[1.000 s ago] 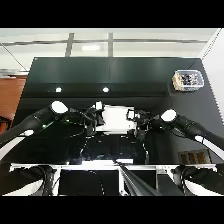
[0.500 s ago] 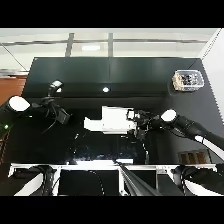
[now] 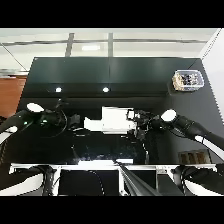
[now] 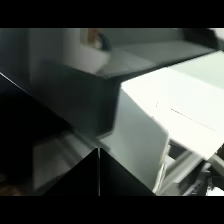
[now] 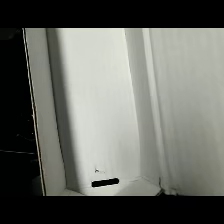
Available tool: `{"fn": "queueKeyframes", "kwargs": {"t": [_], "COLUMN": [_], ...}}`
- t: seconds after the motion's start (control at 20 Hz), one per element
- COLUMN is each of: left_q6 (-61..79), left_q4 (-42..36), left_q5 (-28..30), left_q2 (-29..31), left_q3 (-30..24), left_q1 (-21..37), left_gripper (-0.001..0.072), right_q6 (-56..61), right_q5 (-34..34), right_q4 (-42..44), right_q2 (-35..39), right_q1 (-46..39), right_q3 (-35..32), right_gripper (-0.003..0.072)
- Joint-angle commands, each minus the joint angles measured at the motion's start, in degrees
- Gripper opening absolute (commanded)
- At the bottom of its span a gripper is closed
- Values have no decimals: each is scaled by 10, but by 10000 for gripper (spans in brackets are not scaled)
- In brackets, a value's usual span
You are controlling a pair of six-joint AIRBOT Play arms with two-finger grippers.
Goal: Fold the box and place the chain.
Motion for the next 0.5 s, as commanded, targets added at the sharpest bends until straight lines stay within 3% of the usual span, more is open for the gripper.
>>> {"fn": "queueKeyframes", "kwargs": {"t": [0.0, 0.1, 0.15, 0.2, 0.3, 0.35, 0.45], "left_q6": [37, 48, 61, 70, 71, 71, 71], "left_q4": [-48, -48, -48, -45, -25, -12, -2], "left_q5": [12, 10, 6, 2, -15, -32, -61], "left_q2": [-53, -54, -52, -49, -43, -43, -43], "left_q3": [22, 44, 55, 66, 93, 109, 135], "left_q1": [-56, -73, -73, -72, -66, -63, -61], "left_gripper": [31, 68, 144, 247, 563, 631, 646], "right_q6": [0, 0, 0, 0, 0, 0, 0], "right_q5": [0, 0, 0, 0, 0, 0, 0], "right_q4": [0, 0, 0, 0, 0, 0, 0], "right_q2": [0, 0, 0, 0, 0, 0, 0], "right_q1": [0, 0, 0, 0, 0, 0, 0], "right_q3": [0, 0, 0, 0, 0, 0, 0], "right_gripper": [96, 97, 97, 97, 97, 97, 97]}}
